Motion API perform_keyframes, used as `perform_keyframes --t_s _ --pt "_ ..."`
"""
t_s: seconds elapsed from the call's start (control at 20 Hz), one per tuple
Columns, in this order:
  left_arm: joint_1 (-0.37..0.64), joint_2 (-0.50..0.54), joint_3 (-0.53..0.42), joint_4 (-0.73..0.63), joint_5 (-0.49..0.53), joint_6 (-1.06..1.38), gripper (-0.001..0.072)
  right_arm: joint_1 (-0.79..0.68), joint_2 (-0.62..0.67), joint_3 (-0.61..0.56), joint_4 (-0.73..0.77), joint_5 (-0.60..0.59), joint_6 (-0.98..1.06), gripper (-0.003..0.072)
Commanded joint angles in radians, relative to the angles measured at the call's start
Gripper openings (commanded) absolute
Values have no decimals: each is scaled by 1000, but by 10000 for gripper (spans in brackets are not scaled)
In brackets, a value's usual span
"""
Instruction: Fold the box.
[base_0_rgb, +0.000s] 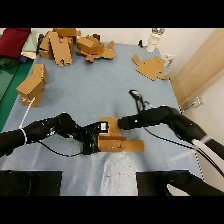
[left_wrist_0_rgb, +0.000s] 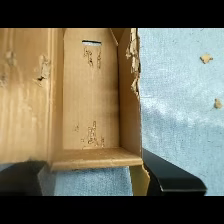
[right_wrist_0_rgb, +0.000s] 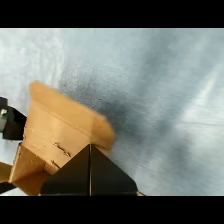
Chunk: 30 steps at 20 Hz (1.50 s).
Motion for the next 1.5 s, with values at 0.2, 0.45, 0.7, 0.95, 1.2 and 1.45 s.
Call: perform_keyframes --t_s 0.2,0.45,0.7,0.95,1.2,1.45 --pt "0 -1 1 0 3 0 332 -69 385 -71 -312 -354 -320 351" --pt "0 -1 1 0 4 0 332 -52 333 -186 -172 -318 -494 527" --pt "0 -1 1 0 4 0 332 4 183 -185 -166 -243 -496 554" --pt "0 -1 1 0 4 0 332 58 89 -179 -167 -99 -496 554" --pt "0 -1 1 0 5 0 332 58 7 -144 -162 -44 -497 553" --pt "0 -1 1 0 5 0 332 61 -16 -130 -55 -84 -510 439"
